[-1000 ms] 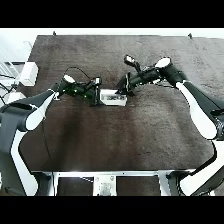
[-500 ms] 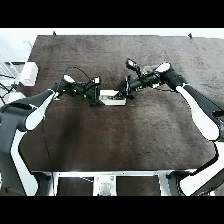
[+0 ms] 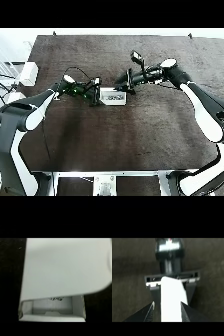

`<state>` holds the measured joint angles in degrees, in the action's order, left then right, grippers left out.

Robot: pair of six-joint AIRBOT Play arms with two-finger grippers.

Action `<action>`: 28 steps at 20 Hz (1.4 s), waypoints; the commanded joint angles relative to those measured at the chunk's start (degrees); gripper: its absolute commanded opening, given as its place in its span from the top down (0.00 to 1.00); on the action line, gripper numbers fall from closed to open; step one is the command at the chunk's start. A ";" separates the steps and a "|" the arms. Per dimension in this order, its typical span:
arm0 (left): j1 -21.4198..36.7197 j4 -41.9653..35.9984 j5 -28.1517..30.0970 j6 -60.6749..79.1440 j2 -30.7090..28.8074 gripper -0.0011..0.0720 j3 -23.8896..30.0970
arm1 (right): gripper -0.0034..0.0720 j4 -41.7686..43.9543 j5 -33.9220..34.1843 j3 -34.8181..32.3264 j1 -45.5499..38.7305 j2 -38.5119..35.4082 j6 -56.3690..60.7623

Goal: Fold the box and place the chain.

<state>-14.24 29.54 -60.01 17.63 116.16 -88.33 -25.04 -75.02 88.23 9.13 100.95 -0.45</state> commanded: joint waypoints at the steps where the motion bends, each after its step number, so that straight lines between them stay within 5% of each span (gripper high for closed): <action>1: 0.04 0.00 -0.02 -0.09 -0.02 0.58 0.00 | 0.43 0.39 1.62 0.81 -0.39 0.00 -0.22; 7: 0.04 0.00 -0.02 -0.09 -0.02 0.58 0.00 | 0.44 -3.54 5.03 0.83 -0.33 4.83 1.01; 20: 0.04 0.00 -0.02 -0.09 -0.02 0.58 0.00 | 0.47 -10.43 1.25 0.81 2.95 5.77 3.63; 28: 0.04 0.00 -0.02 -0.09 -0.02 0.58 0.00 | 0.47 -10.60 8.66 0.85 3.15 6.16 2.75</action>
<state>-14.24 29.52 -60.05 17.43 116.16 -88.33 -35.55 -68.82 88.99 12.19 107.00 2.83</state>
